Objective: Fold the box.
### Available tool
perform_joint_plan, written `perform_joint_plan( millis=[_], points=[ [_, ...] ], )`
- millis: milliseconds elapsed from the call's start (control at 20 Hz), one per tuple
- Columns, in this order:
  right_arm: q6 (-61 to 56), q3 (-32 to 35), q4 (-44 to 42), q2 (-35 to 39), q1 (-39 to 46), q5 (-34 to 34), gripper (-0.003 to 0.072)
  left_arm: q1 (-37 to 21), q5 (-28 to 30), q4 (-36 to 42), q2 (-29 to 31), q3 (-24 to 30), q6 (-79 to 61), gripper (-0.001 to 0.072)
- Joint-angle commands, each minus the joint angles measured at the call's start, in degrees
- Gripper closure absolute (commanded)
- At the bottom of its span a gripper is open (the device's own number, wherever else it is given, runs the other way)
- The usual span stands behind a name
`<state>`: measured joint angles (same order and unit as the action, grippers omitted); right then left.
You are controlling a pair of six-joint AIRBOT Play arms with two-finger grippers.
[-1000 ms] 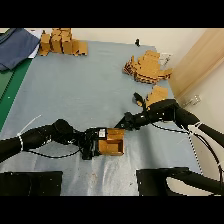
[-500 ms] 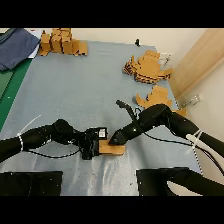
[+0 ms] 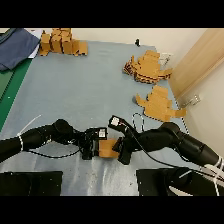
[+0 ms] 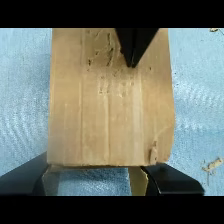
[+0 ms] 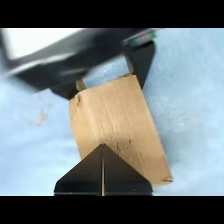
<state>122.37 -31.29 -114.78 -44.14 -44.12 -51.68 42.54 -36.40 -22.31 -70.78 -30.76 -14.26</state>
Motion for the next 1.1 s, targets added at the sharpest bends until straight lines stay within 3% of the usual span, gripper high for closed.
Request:
perform_joint_plan(
  millis=[0,50,200,300,650,700,750,850,1050],
  points=[
    [-2.43,0.57,14.71,2.69,-7.48,4.72,0.0539,-0.02,0.0,0.0,0.0,-0.02,-0.02,0.0283],
    [-2.38,0.55,15.19,2.69,-8.5,5.22,0.0406,-0.02,0.02,0.0,0.0,-0.02,-0.02,0.0283],
    [-2.38,0.57,16.81,2.78,-10.34,6.51,0.0375,-0.02,0.0,0.0,0.02,-0.02,-0.02,0.0283],
    [-2.34,0.55,17.97,2.8,-10.64,7.28,0.0255,-0.02,0.0,0.0,0.0,-0.02,-0.02,0.0283],
    [-1.16,0.55,19.63,2.8,-10.67,8.79,0.0241,-0.02,0.02,0.0,0.0,-0.02,-0.02,0.0283],
    [-0.35,0.55,19.58,2.8,-10.67,8.72,0.0229,-0.02,0.02,0.0,0.0,-0.02,-0.02,0.0283],
    [-0.15,0.55,19.06,2.8,-10.71,8.59,0.0168,-0.02,0.02,0.0,0.0,-0.02,-0.02,0.0283],
    [-0.2,0.55,19.28,2.8,-12.61,7.82,0.0164,-0.02,0.02,0.0,0.0,-0.02,-0.02,0.0283],
    [-6.93,2.29,27.63,3.82,-17.99,7.32,0.0164,-0.02,0.0,0.0,0.0,-0.02,-0.02,0.0284]
  ],
)
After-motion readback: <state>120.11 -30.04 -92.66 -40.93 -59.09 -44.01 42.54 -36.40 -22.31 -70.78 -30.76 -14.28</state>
